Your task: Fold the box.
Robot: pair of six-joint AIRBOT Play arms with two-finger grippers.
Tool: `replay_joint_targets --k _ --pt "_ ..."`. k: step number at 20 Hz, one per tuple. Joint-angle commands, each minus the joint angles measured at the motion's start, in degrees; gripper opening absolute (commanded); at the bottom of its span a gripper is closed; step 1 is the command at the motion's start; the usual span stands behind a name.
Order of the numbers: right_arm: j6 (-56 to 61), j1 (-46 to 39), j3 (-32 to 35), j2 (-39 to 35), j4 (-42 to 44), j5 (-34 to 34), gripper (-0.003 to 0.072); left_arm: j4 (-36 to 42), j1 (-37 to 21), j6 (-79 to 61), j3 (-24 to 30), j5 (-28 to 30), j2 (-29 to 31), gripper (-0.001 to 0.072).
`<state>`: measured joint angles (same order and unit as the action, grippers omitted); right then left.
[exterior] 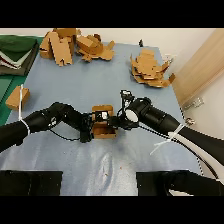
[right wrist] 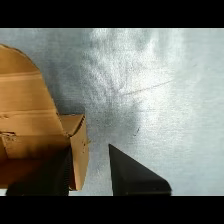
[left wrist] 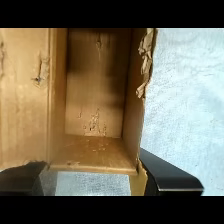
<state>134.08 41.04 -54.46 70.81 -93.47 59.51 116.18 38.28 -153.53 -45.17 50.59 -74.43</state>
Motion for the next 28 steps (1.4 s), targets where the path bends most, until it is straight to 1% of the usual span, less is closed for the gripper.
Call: replay_joint_targets --k 1,7,9,10,13,18,19,20,21,22,23,24,26,27,28 --pt "0.59 0.00 -0.07 -0.59 -0.20 -1.38 0.0369 0.02 -0.02 0.00 -0.02 -0.07 0.00 0.0174" --pt "3.10 -0.04 -0.07 -0.59 -1.84 -1.73 0.0368 0.02 -0.02 0.00 -0.02 -0.04 0.00 0.0174" --pt "3.63 -0.46 -0.07 -0.59 -2.25 -1.73 0.0339 0.02 -0.02 0.00 -0.02 -0.04 0.02 0.0174" --pt "3.91 -0.87 -0.11 -0.59 -2.51 -1.70 0.0339 0.02 -0.02 0.00 -0.02 -0.02 0.02 0.0174" --pt "3.91 -2.62 -0.35 -0.81 -3.13 -1.81 0.0339 0.02 -0.02 0.00 -0.02 -0.02 0.02 0.0174" --pt "3.93 -7.48 -0.35 -3.63 -2.86 -4.07 0.0336 0.02 -0.02 0.00 -0.02 -0.02 0.02 0.0174" --pt "3.93 -8.57 -0.33 -3.80 -2.47 -3.76 0.0100 0.02 -0.02 0.00 -0.02 -0.02 0.02 0.0174" --pt "3.96 -10.40 -0.26 -3.67 -0.72 -3.13 0.0005 0.02 -0.02 0.00 -0.02 -0.02 0.02 0.0174" --pt "3.17 -12.87 0.07 -3.28 2.19 -3.48 0.0003 0.02 -0.02 0.00 -0.02 0.00 0.02 0.0174" --pt "-1.09 -15.47 0.33 -2.62 7.32 -4.92 0.0003 0.02 -0.04 0.00 -0.02 0.00 0.02 0.0174" --pt "-7.32 -18.23 0.33 -1.51 14.60 -6.84 0.0003 0.02 -0.04 0.00 -0.02 -0.04 0.00 0.0174" --pt "-15.98 -21.09 0.39 0.11 24.22 -9.38 0.0003 0.02 -0.02 0.00 -0.02 -0.07 0.02 0.0174" --pt "-30.71 -26.14 0.37 4.74 41.68 -11.89 0.0003 0.00 -0.04 0.00 -0.02 -0.07 0.02 0.0174" --pt "-38.49 -28.04 0.37 7.58 50.47 -12.00 0.0003 0.00 -0.04 -0.02 -0.02 -0.09 0.02 0.0174" --pt "-48.83 -29.55 0.37 10.91 61.35 -11.02 0.0003 0.00 -0.04 -0.02 -0.02 -0.13 0.02 0.0174"
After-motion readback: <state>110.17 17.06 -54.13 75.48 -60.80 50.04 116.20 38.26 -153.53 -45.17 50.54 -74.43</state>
